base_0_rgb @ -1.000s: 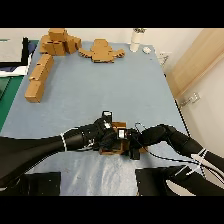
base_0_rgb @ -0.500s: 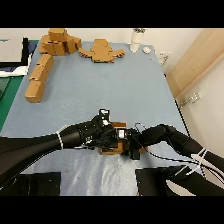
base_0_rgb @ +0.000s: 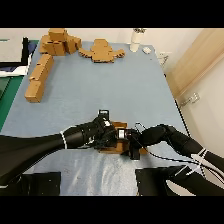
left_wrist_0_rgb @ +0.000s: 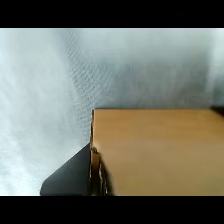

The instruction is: Fold the box.

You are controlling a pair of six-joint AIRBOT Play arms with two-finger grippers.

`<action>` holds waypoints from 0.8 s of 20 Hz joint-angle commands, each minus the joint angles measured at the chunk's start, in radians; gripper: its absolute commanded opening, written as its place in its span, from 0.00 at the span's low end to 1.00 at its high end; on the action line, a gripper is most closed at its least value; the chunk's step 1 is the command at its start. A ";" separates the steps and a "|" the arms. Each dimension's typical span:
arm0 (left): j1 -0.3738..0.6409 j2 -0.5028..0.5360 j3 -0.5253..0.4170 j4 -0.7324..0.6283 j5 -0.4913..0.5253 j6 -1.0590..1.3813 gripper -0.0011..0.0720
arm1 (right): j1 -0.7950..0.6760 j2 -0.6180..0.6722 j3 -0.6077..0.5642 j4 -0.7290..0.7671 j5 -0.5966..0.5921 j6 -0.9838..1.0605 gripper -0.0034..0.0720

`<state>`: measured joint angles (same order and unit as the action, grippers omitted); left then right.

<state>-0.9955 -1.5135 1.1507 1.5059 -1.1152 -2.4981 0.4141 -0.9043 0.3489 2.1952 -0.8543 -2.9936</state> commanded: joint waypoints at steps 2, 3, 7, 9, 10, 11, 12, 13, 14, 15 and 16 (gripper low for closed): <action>-0.002 -0.004 0.000 0.000 0.003 -0.005 0.04 | -0.001 0.001 0.001 0.000 0.000 0.000 0.84; -0.002 -0.004 0.000 -0.003 0.003 -0.005 0.04 | -0.001 0.001 0.001 0.000 0.000 0.000 0.84; -0.002 -0.004 0.000 -0.021 -0.010 0.007 0.23 | -0.001 0.001 0.001 0.000 0.000 0.000 0.84; -0.002 -0.004 0.000 -0.029 -0.030 0.011 0.80 | -0.001 0.001 0.001 0.000 0.000 0.000 0.84; -0.002 -0.003 0.000 -0.029 -0.045 0.012 0.80 | -0.001 0.001 0.001 0.000 0.000 0.000 0.84; -0.002 0.001 0.000 -0.029 -0.060 0.019 0.80 | -0.001 0.001 0.001 0.000 0.000 0.000 0.84; -0.002 0.009 0.000 -0.029 -0.077 0.024 0.80 | -0.001 0.001 0.001 0.000 0.000 0.000 0.84; -0.002 0.021 0.000 -0.029 -0.088 0.032 0.80 | -0.001 0.001 0.001 0.000 0.000 0.000 0.84; -0.002 0.036 0.000 -0.029 -0.093 0.040 0.80 | -0.001 0.001 0.001 0.000 0.000 0.000 0.84; -0.001 0.055 0.000 -0.029 -0.092 0.044 0.80 | -0.001 0.001 0.001 0.000 0.000 0.000 0.84; 0.000 0.073 0.000 -0.029 -0.092 0.046 0.80 | -0.001 0.001 0.001 0.000 0.000 0.000 0.84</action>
<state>-0.9977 -1.4754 1.1500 1.4788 -1.1885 -2.4676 0.4137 -0.9043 0.3492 2.1952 -0.8543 -2.9936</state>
